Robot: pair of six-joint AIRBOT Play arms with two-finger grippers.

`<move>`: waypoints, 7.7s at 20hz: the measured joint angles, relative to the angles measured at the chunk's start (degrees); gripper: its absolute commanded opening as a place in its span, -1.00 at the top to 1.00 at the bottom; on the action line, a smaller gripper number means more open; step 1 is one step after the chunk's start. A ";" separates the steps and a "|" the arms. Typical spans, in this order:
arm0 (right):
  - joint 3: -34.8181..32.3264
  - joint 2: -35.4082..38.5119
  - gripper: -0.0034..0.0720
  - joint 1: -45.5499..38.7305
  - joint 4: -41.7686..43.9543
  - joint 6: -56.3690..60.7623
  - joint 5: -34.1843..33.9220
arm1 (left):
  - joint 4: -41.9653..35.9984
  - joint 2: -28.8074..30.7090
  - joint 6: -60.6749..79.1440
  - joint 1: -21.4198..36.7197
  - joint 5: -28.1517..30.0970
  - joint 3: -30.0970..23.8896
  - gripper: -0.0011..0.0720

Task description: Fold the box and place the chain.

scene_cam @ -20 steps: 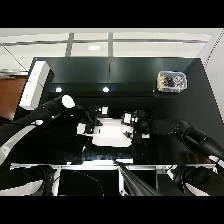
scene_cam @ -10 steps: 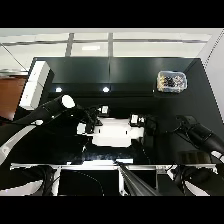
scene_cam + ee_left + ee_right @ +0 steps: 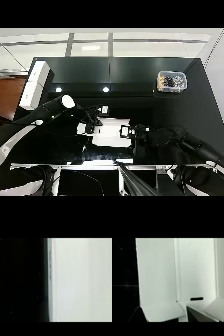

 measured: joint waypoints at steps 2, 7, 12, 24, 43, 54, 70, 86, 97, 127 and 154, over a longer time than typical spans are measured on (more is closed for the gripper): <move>-0.22 0.00 -0.98 2.38 0.09 0.85 3.30 | 0.00 0.00 -0.11 0.00 0.00 0.00 0.90; -0.35 0.02 -0.98 5.46 -0.37 2.08 8.52 | 0.00 0.00 -0.09 0.00 -0.02 0.00 0.90; 0.48 1.46 -0.98 5.99 -9.20 9.94 11.26 | -0.04 0.00 -0.07 0.02 0.00 0.00 0.90; 0.35 5.31 -0.98 1.60 -16.41 20.74 16.31 | -0.15 -0.02 0.04 0.02 0.00 0.00 0.90; 0.55 2.29 -0.98 -3.30 4.24 -3.08 13.94 | -0.17 0.00 0.07 0.04 -0.15 0.07 0.90; 0.61 -1.53 -0.98 -4.26 12.11 -13.14 6.84 | -0.11 0.00 -0.46 0.02 -0.02 0.07 0.90; 0.61 -7.19 -0.98 -3.96 13.03 -18.84 9.29 | -0.07 1.05 -6.27 -1.14 -0.02 -0.11 0.90; 0.59 -7.26 -0.98 -4.79 12.48 -19.06 10.08 | 0.02 1.05 -7.45 -1.84 1.66 -2.56 0.90; 0.83 -7.08 -0.98 -6.14 11.65 -18.91 7.50 | 1.33 1.03 -7.48 -1.84 2.38 -2.47 0.90; 1.92 -8.48 -0.54 -5.66 13.33 -18.99 5.79 | 2.12 1.03 -7.32 -1.90 3.63 -2.47 0.02; 1.97 -8.48 -0.54 -5.68 12.92 -18.69 6.88 | -8.76 23.32 -36.11 5.07 -8.81 -8.81 0.90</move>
